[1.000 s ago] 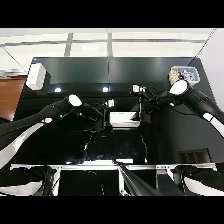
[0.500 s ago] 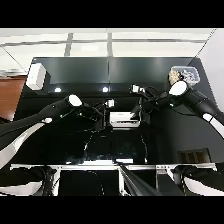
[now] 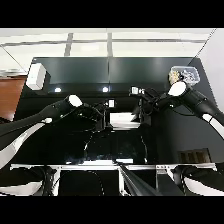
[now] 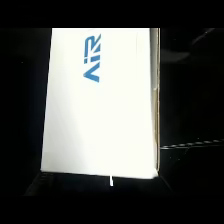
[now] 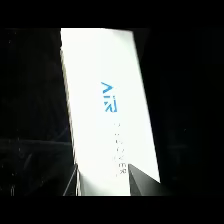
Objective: Fold the box and place the chain.
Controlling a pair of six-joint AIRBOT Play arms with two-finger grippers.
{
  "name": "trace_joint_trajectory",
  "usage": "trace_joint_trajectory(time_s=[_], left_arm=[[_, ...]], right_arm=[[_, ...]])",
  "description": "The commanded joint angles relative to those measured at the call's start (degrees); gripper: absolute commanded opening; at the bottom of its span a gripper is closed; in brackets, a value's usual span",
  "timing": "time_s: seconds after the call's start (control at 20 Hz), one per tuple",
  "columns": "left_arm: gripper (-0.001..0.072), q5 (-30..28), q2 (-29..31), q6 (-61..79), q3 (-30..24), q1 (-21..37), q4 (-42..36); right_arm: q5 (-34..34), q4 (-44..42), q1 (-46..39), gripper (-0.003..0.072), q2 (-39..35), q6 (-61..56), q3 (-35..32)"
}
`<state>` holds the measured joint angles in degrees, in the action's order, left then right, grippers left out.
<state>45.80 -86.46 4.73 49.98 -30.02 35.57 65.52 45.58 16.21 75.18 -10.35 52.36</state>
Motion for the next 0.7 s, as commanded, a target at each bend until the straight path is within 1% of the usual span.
trace_joint_trajectory(time_s=[0.0, 0.25, 0.5, 0.65], left_arm=[[0.0397, -0.11, -0.02, -0.04, -0.04, -0.02, 0.0], [0.0397, -0.11, -0.02, -0.04, -0.04, -0.02, 0.0], [0.0397, -0.13, -0.02, -0.04, -0.04, -0.02, 0.0], [0.0397, -0.11, 0.0, -0.04, -0.04, -0.02, 0.0]], right_arm=[[0.24, -0.24, 0.04, 0.0374, -0.02, 0.02, 0.0], [0.35, -0.04, 0.04, 0.0374, -0.02, -1.86, -0.09], [0.31, 1.42, 0.04, 0.0374, -0.02, -2.21, -1.97], [1.33, 1.05, 0.0, 0.0376, -0.35, -2.73, -1.88]])
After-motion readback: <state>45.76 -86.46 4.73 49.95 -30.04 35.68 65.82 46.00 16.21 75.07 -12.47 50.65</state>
